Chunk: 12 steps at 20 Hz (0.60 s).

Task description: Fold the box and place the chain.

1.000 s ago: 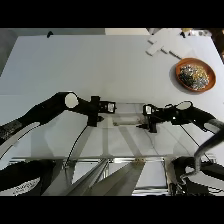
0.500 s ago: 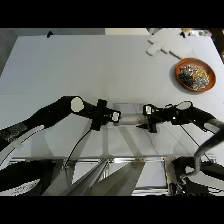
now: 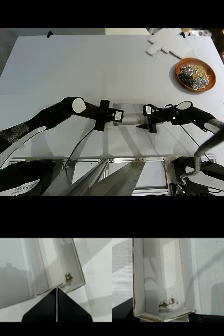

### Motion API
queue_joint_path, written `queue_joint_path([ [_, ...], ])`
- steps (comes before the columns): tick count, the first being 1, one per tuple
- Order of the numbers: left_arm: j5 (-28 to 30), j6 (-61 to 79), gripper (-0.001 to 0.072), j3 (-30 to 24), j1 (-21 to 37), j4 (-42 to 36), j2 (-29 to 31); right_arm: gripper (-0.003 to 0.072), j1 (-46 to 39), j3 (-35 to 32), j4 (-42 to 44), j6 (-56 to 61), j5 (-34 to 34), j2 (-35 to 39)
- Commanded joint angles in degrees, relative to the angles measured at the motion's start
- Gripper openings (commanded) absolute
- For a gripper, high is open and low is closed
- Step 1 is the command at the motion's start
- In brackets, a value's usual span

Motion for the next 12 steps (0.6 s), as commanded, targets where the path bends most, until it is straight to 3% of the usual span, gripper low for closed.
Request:
queue_joint_path([
  [1,0.8,0.0,0.0008,0.0,-0.7,-3.1,-1.2,0.0295,0.0,0.0,0.0,0.0,0.0,0.0],
  [10,1.3,0.0,0.0014,0.0,-0.5,-3.0,-2.2,0.0295,0.0,0.0,0.0,0.0,0.0,0.0],
  [12,0.8,-0.2,0.0094,0.0,0.2,-2.6,-1.5,0.0295,0.0,0.0,0.0,0.0,0.0,0.0],
])
